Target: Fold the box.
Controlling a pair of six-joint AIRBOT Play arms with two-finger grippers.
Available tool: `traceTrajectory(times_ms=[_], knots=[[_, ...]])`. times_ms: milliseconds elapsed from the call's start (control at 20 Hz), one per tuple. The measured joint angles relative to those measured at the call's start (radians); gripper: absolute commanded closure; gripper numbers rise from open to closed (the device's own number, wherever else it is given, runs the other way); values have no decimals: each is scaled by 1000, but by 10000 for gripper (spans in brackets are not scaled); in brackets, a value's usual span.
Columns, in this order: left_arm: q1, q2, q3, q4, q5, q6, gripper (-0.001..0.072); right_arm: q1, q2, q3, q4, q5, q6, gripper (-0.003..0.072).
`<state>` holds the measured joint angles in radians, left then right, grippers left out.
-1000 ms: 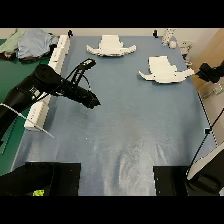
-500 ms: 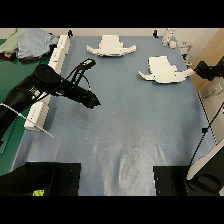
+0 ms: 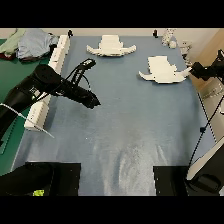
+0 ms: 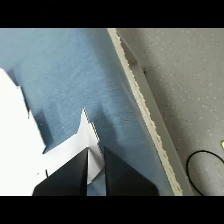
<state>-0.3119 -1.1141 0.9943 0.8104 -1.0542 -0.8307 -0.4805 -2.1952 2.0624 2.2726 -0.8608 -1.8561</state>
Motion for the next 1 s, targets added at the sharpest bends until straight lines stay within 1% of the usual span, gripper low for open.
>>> traceTrajectory(times_ms=[50, 200, 400, 500, 650, 750, 850, 1000], knots=[[0, 0, 0, 0, 0, 0, 697, 3, 10, 0, 0, -7, -14, 685], [0, 0, 0, 0, 0, 0, 697, 6, 44, 1, 2, -50, -46, 686], [0, 0, 0, 0, 0, 0, 697, 9, 77, -5, 39, -182, -87, 690], [0, 0, 0, 0, 0, 0, 697, 20, 98, -27, 76, -245, -102, 691], [0, 0, 0, 0, 0, 0, 697, 50, 146, -82, 103, -308, -110, 692], [0, 0, 0, 0, 0, 0, 697, 81, 198, -137, 116, -335, -113, 692], [0, 0, 0, 0, 0, 0, 696, 116, 266, -216, 118, -338, -113, 692], [0, 0, 0, 0, 0, 0, 697, 158, 408, -401, 113, -298, -99, 692]])
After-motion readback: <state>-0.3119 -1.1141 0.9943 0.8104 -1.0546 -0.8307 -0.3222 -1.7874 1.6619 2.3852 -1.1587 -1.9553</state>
